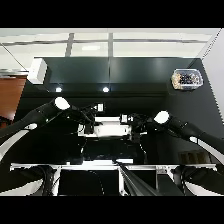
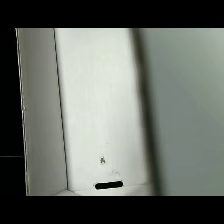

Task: Fold the box and place the chain.

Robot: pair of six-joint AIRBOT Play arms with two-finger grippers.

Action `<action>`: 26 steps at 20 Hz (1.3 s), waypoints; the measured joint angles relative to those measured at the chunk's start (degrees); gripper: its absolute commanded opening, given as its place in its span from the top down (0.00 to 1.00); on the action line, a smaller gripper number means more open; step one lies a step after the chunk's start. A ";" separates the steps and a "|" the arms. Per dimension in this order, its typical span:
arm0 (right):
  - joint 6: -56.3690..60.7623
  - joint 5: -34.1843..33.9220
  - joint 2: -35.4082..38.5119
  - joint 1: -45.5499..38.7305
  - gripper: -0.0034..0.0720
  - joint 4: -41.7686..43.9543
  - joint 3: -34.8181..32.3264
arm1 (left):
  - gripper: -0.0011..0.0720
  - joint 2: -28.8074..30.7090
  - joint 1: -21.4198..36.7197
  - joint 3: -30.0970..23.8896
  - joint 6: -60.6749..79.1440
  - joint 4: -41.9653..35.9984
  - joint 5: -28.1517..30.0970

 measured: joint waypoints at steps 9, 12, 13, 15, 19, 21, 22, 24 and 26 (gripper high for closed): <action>0.26 -0.31 -0.02 0.00 0.33 -0.24 0.00 | 0.43 0.26 0.00 0.52 -0.37 0.37 -0.09; 0.83 -0.72 -0.02 0.00 0.33 -0.22 0.00 | 0.19 1.86 0.00 2.21 -4.35 3.43 -0.59; 1.25 -1.09 -0.02 0.00 0.33 -0.22 0.00 | 0.19 2.91 0.00 2.82 -6.73 5.46 -0.70; 1.73 -1.70 -0.02 0.04 0.33 -0.20 0.00 | 0.19 5.46 0.04 3.74 -12.24 10.21 -1.97; 2.23 -2.32 -0.02 0.04 0.33 -0.15 -0.02 | 0.57 11.98 0.04 4.59 -26.40 21.29 -9.62; 2.32 -2.43 -0.02 0.04 0.33 -0.13 0.00 | 0.95 13.75 -0.07 4.63 -33.38 23.50 -13.60; 2.34 -2.47 -0.02 0.04 0.33 -0.13 0.00 | 0.95 14.36 -0.17 4.37 -36.20 23.26 -15.30; 2.40 -2.54 -0.02 0.04 0.34 -0.13 -0.02 | 0.95 15.04 -0.76 3.04 -39.45 19.21 -16.31; 2.43 -2.56 -0.02 0.04 0.33 -0.13 -0.02 | 0.95 15.37 -1.55 1.16 -39.91 13.27 -13.55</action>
